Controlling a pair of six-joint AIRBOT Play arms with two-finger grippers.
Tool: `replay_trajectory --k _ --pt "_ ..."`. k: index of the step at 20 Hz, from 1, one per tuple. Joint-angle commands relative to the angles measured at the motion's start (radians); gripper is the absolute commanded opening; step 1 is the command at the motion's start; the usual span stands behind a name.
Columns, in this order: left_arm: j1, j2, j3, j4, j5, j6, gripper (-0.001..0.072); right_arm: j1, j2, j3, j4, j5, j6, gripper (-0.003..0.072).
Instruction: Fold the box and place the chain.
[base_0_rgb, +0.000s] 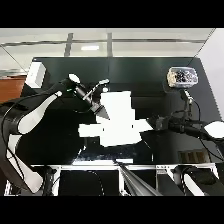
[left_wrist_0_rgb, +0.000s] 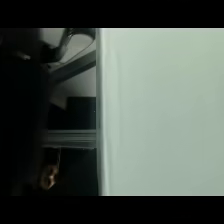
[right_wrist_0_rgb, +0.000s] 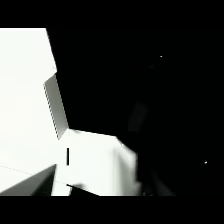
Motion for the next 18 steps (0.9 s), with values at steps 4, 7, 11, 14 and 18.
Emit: replay_trajectory --k 4,7,11,14,18 --pt "-0.029 0.18 -0.096 0.098 0.16 -0.065 0.0022 0.002 0.0 0.177 -0.143 0.124 -0.137 0.0706" --pt "-0.062 0.415 -0.399 0.01 0.512 0.146 0.0024 0.031 -0.001 0.182 -0.177 0.087 -0.291 0.0705" --pt "-0.13 0.532 -0.544 -0.021 0.739 0.613 0.0029 0.094 -0.019 0.181 -0.228 0.057 -0.528 0.0705" --pt "-0.184 0.52 -0.544 0.058 0.798 0.778 0.003 0.166 -0.061 0.171 -0.227 0.053 -0.792 0.0705" --pt "-0.219 0.51 -0.544 0.104 0.903 0.773 0.0029 0.236 -0.146 0.126 -0.227 -0.006 -0.934 0.0705"
